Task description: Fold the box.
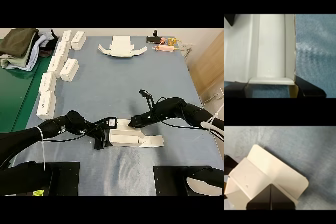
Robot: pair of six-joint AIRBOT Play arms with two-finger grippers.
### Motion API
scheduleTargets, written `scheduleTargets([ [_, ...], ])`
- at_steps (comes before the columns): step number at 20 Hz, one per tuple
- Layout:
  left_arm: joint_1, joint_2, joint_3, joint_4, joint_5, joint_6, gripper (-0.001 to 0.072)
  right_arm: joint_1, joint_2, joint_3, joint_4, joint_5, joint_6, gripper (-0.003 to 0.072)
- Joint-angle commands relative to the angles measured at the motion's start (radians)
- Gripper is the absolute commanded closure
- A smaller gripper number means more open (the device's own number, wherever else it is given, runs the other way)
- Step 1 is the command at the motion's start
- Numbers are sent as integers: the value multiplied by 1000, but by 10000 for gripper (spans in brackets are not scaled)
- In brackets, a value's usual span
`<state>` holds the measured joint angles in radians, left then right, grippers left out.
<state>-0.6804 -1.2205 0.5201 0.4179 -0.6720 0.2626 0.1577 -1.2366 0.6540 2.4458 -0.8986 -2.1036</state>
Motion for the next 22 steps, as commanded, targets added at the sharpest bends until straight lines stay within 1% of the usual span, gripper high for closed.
scheduleTargets([
  [1,0,0,0,1,0,2,247,1,-17,1,-6,-3,-11,681],
  [6,0,0,0,1,0,2,247,1,-16,2,-3,-34,-10,681],
  [9,0,0,0,1,0,2,247,0,13,17,-5,-66,-11,681],
  [11,0,0,0,1,0,2,247,0,63,42,-15,-116,-11,682],
  [13,0,0,0,1,0,2,247,0,140,55,-28,-180,-11,682],
  [15,0,0,0,1,0,2,247,0,234,53,-87,-230,-11,682],
  [16,0,0,0,1,0,2,247,0,285,51,-141,-251,-11,681],
  [17,0,0,0,1,0,2,247,0,329,51,-195,-274,-10,648],
  [19,0,0,0,1,0,2,247,0,404,51,-290,-312,-10,255],
  [20,0,0,0,1,0,2,247,0,433,51,-322,-332,-17,239],
  [22,1,0,0,1,0,2,247,1,470,51,-333,-385,-81,236],
])
